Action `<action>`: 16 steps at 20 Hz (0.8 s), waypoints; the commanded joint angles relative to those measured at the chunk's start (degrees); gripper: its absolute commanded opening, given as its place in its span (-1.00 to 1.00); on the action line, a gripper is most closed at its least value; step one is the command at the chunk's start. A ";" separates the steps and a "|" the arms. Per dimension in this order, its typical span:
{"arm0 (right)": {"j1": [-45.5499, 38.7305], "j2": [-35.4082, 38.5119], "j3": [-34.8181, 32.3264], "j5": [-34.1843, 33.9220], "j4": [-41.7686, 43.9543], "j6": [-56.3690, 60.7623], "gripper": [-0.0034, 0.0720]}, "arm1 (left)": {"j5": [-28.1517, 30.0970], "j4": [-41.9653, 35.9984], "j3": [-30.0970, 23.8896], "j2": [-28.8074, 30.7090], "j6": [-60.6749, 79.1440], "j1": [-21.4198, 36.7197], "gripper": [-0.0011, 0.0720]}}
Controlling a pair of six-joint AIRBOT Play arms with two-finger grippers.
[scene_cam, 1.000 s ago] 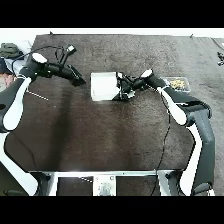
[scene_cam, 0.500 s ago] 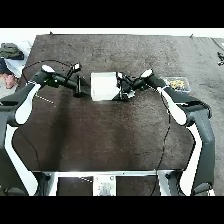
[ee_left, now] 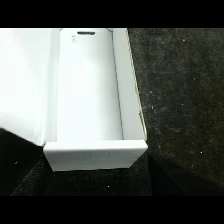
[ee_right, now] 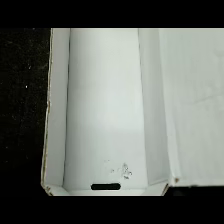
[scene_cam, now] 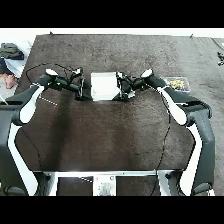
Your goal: Fold the box and place the chain.
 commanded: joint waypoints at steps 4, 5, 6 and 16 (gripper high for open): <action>0.04 -0.02 0.04 0.00 0.00 -0.04 -0.18 | 2.95 -0.46 0.00 -0.68 0.31 -2.12 0.99; 0.04 -0.02 0.04 0.02 0.00 -0.04 -0.18 | 3.76 -0.55 -0.02 -1.11 0.28 -2.43 0.99; 0.04 -0.02 0.04 0.02 0.00 -0.04 -0.18 | 3.80 -0.85 0.00 -1.66 0.31 -2.47 0.99; 0.04 -0.02 0.04 0.00 0.00 -0.07 -0.17 | 3.85 -3.23 0.00 -2.95 0.85 -2.89 0.99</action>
